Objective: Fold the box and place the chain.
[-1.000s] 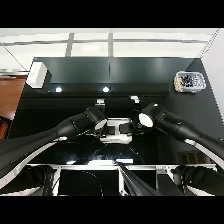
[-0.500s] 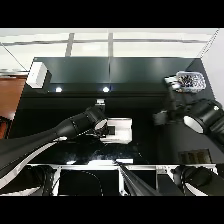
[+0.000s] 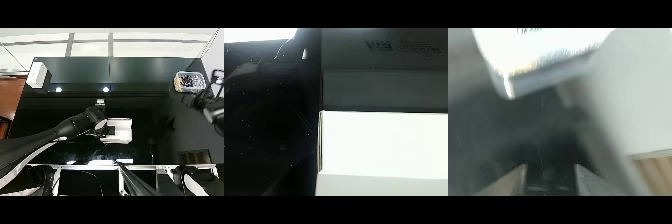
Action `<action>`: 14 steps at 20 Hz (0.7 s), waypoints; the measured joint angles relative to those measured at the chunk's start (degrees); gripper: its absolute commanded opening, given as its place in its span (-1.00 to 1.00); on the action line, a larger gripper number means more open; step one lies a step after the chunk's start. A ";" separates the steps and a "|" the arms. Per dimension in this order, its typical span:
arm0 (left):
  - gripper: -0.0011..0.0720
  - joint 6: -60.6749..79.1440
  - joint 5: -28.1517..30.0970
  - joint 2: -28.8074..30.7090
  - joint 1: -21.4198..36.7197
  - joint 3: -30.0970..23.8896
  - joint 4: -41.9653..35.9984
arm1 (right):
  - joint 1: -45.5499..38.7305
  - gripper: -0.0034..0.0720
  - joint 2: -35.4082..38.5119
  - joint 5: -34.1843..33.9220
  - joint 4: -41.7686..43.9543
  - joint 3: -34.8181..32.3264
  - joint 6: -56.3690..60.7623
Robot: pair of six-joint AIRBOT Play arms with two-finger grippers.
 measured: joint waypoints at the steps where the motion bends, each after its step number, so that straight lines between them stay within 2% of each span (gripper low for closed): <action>1: -0.90 0.00 0.00 0.00 0.00 0.00 0.02 | -2.64 0.59 -2.97 -2.27 2.99 2.93 -0.74; 2: -0.90 0.00 0.00 0.00 0.00 0.00 0.00 | -4.92 0.77 -6.34 -3.21 6.60 6.38 -3.02; 4: -0.90 0.00 0.00 0.00 0.00 0.00 0.00 | -8.31 0.77 -14.53 -2.56 15.50 15.52 -12.41; 6: -0.90 0.00 0.00 0.00 0.00 0.00 0.02 | -10.23 0.77 -23.82 2.82 23.89 26.18 -23.26; 8: -0.90 0.00 0.02 0.00 0.00 0.00 0.00 | -11.21 0.76 -32.50 8.83 29.22 36.26 -29.35; 11: -0.90 0.00 0.13 0.00 0.00 0.00 0.00 | -11.93 0.76 -42.58 14.75 32.48 47.54 -32.28; 14: -0.90 0.00 0.28 0.00 0.00 0.00 0.00 | -12.20 0.76 -48.61 17.20 31.41 53.33 -31.71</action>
